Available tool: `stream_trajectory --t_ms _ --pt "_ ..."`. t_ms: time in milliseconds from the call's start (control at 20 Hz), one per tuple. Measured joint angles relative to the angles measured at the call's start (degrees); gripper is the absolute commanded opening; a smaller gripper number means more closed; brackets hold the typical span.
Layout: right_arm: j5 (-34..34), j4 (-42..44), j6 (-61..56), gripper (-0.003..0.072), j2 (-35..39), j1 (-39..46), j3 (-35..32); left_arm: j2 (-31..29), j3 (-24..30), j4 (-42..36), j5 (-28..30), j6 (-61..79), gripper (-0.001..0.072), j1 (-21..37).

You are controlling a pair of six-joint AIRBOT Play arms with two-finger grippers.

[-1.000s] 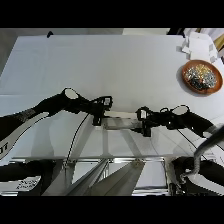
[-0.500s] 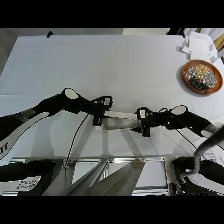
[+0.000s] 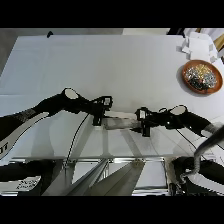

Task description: Fold the box and place the chain.

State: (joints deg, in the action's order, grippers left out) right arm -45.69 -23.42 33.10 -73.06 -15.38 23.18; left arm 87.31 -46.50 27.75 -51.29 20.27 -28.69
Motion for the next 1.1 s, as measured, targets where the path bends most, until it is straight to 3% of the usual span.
stream_trajectory --t_ms 650,750,800,1100 --pt "1.29 -4.11 -0.04 0.0398 -0.02 -0.02 0.00 0.02 0.02 -0.02 0.02 -0.07 0.0012 -0.04" --pt "1.38 -4.31 -0.04 0.0260 0.00 -0.02 0.00 0.02 0.02 -0.02 0.02 -0.04 0.0012 -0.04" --pt "1.44 -4.50 -0.02 0.0231 0.00 -0.02 0.00 0.02 0.02 -0.02 0.02 -0.04 0.0012 -0.04" --pt "1.46 -4.72 -0.09 0.0231 -0.02 -0.02 0.00 0.02 0.02 0.00 0.02 -0.02 0.0012 -0.04"
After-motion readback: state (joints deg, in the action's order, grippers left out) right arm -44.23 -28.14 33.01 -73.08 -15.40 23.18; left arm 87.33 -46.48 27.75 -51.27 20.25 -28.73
